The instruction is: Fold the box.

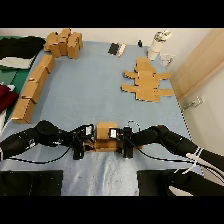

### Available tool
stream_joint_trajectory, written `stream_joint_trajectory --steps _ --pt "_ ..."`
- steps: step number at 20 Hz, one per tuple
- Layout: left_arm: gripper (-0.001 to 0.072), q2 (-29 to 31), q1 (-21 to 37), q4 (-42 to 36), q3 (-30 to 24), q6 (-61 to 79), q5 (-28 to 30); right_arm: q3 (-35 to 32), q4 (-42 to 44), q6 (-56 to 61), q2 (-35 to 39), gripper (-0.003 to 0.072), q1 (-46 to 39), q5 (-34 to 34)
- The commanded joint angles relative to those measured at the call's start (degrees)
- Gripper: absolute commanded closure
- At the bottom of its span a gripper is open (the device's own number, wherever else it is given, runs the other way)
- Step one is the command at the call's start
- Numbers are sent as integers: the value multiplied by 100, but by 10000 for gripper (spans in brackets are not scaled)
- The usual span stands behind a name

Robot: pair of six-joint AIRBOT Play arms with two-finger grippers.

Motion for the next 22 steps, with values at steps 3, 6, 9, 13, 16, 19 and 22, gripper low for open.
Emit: stream_joint_trajectory --steps 3,6,9,13,16,19,22 --pt "474 -66 -129 -280 -2 22 166 -2 0 4 4 182 4 2" --pt "474 -68 -129 -269 -2 144 326 -4 0 4 4 182 4 2" --pt "474 -68 -129 -258 -2 385 326 -2 0 4 4 182 4 2" --pt "596 -68 -138 -282 -2 389 258 -2 0 4 4 181 4 2" --pt "596 -68 -262 -590 -2 463 267 -4 0 4 4 182 4 2" --pt "596 -68 -308 -870 -2 713 328 -4 0 4 4 182 4 0" --pt "595 -68 -308 -872 -2 713 328 -4 0 4 4 182 4 0"
